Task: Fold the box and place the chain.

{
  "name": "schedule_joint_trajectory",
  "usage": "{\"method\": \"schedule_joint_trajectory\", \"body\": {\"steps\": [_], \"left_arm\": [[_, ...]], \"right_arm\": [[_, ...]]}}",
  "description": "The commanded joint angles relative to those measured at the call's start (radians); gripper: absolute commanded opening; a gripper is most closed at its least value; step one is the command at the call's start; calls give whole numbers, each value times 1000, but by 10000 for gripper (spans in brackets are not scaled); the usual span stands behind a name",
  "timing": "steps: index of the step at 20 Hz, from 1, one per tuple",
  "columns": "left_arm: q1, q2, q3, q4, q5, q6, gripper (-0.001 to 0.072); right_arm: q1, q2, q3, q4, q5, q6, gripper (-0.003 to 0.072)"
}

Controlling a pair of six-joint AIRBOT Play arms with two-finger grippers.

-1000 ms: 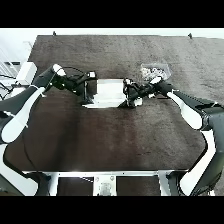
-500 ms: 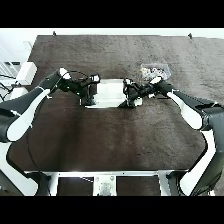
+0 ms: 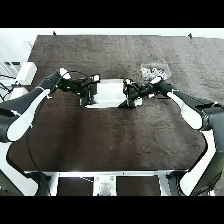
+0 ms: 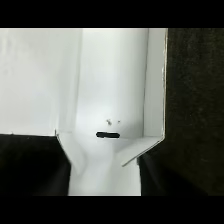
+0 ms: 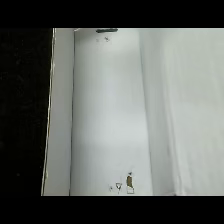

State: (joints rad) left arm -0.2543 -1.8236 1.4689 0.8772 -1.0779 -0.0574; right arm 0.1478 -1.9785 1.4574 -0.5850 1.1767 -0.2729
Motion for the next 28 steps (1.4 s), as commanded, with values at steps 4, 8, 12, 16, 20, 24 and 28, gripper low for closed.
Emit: {"method": "schedule_joint_trajectory", "body": {"steps": [4, 8, 12, 16, 20, 24, 28], "left_arm": [[-1, -1, 0, -27, -38, 14, 324], [-1, -24, 0, -73, -33, 41, 324], [-1, -29, 0, -83, 20, 42, 323], [-1, -30, 0, -142, 12, 84, 314], [-1, -30, -1, -160, 8, 85, 220], [-1, -34, -2, -161, -5, 93, 221], [-1, -44, 0, -188, -14, 146, 398]], "right_arm": [[0, 0, 0, 0, 0, 0, 592], [0, 0, 0, 0, 0, 0, 592], [0, 0, 0, 0, 0, 0, 592], [0, 0, 0, 0, 0, 0, 592], [0, 0, 0, 0, 0, 0, 592], [0, 0, 0, 0, 0, 0, 592], [0, 0, 0, 0, 0, 0, 592]]}}
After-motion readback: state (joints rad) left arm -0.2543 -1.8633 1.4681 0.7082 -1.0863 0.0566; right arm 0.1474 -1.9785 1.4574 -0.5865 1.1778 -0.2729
